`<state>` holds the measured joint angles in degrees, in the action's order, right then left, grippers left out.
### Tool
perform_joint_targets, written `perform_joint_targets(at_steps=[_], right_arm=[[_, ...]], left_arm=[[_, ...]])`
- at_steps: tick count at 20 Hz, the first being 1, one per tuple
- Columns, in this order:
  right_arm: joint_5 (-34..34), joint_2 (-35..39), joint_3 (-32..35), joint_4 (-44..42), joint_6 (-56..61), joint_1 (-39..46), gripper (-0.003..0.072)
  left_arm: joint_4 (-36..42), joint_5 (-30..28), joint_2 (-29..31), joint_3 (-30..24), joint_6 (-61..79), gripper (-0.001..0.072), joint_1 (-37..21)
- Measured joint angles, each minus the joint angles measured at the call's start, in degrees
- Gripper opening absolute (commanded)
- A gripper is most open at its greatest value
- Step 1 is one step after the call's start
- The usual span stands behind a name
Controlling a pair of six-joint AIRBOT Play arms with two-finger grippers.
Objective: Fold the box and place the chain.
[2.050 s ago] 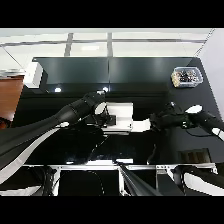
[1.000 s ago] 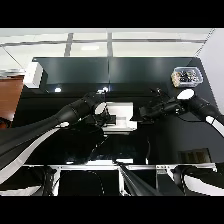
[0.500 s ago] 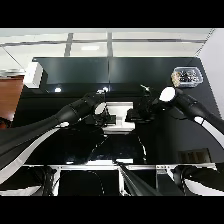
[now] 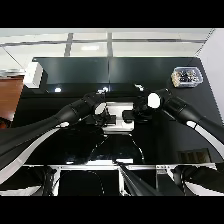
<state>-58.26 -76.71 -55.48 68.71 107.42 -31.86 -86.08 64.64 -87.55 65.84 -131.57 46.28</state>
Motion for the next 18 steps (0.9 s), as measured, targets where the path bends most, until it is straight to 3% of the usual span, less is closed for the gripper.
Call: perform_joint_targets(at_steps=[18], right_arm=[[-3.02, -4.42, -2.16, 8.44, 10.51, -4.66, 0.0304]], left_arm=[[-0.02, 0.13, 0.00, 0.00, -0.02, 0.0026, 0.00]])
